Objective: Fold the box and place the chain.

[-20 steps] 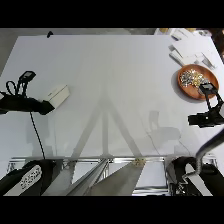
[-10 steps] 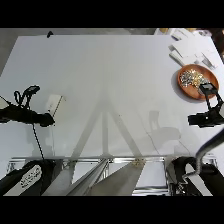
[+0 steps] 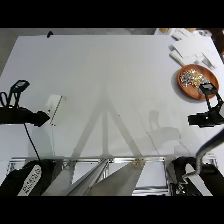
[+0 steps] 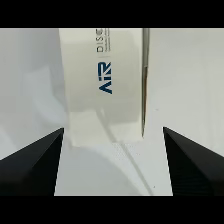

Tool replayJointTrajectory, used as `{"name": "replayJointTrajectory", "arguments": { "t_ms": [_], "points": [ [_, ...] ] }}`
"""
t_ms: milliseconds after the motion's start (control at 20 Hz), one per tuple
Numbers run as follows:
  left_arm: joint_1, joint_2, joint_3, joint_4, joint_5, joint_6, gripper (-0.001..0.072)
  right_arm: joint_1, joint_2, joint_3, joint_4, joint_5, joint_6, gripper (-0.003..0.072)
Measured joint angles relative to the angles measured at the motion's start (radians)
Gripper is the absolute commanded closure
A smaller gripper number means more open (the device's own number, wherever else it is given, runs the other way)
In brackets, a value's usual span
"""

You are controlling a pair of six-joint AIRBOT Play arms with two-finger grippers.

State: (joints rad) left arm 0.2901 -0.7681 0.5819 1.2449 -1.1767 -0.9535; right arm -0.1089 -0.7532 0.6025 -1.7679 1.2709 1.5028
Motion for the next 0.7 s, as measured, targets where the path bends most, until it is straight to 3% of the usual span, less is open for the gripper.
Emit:
{"name": "replayJointTrajectory", "arguments": {
  "t_ms": [300,700],
  "points": [
    [0.000,0.233,-0.001,-0.014,-0.091,-0.009,0.0016,0.000,0.000,0.000,0.000,0.000,0.000,0.0668],
    [0.000,0.297,-0.001,-0.017,-0.143,-0.022,0.0016,0.000,0.000,0.000,0.000,0.000,0.000,0.0668]
  ]
}}
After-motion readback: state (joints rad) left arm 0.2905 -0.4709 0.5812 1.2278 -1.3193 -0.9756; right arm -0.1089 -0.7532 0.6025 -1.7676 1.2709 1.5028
